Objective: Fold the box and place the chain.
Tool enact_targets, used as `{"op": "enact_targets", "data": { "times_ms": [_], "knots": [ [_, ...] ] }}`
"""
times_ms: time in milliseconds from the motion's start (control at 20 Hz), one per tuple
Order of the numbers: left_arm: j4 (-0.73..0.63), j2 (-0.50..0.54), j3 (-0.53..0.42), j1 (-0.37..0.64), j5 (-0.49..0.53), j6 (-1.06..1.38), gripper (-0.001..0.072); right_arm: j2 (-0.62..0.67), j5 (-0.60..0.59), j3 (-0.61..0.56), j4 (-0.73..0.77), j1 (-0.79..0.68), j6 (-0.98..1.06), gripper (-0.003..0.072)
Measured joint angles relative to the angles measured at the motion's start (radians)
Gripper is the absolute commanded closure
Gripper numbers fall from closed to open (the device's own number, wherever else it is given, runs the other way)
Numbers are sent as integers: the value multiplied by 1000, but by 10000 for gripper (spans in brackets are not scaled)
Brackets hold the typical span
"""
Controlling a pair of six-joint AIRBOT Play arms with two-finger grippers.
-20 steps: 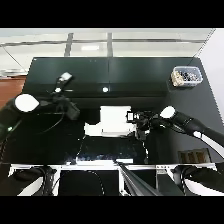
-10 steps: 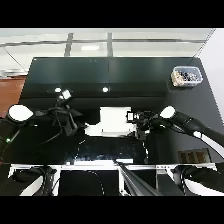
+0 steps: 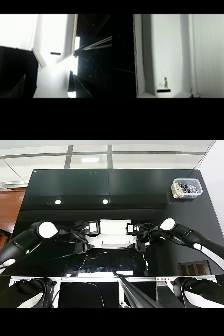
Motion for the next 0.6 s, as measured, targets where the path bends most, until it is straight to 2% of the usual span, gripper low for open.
{"op": "enact_targets", "data": {
  "times_ms": [200,350,550,600],
  "knots": [
    [-11,-103,78,-14,-12,3,15,0,0,0,0,0,0,560],
    [-10,-172,130,-23,-62,-5,37,0,0,0,0,0,0,560],
    [39,-207,162,-27,-112,-71,37,0,0,0,0,0,0,560],
    [50,-211,165,-28,-122,-83,80,0,0,0,0,0,0,560]
  ]
}}
